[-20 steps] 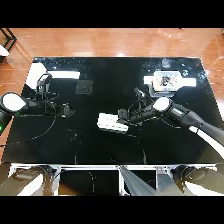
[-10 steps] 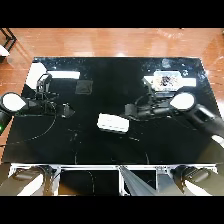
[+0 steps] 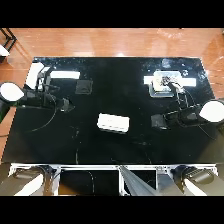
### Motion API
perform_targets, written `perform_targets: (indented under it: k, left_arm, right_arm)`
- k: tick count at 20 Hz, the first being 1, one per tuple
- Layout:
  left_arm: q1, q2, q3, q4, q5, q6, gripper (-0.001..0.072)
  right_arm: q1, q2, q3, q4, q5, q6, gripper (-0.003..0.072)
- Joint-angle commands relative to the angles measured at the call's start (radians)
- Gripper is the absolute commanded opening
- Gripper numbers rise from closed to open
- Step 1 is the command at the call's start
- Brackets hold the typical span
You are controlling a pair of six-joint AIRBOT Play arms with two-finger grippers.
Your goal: Fold the box and place the chain.
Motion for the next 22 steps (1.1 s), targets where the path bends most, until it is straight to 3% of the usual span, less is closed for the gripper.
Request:
perform_targets:
  k: [1, 5, 10, 16, 22]
  left_arm:
    - [-0.013, -0.092, 0.127, -0.071, -0.088, 0.366, 0.0637]
    - [-0.053, -0.145, 0.138, -0.221, -0.091, 0.645, 0.0637]
    - [-0.191, -0.236, 0.138, -0.227, -0.086, 0.9, 0.0637]
    - [-0.367, -0.266, 0.138, -0.15, -0.075, 1.093, 0.0637]
    - [-0.395, -0.306, 0.137, -0.217, -0.023, 1.142, 0.0637]
  right_arm:
    - [-0.003, 0.017, -0.055, -0.105, 0.047, 0.063, 0.002]
    - [-0.003, 0.017, -0.142, 0.005, -0.031, 0.065, 0.002]
    - [0.069, 0.017, -0.154, 0.032, -0.179, 0.066, 0.002]
    - [0.072, 0.017, -0.154, 0.036, -0.2, 0.066, 0.002]
    - [0.072, 0.017, -0.154, 0.036, -0.22, 0.066, 0.002]
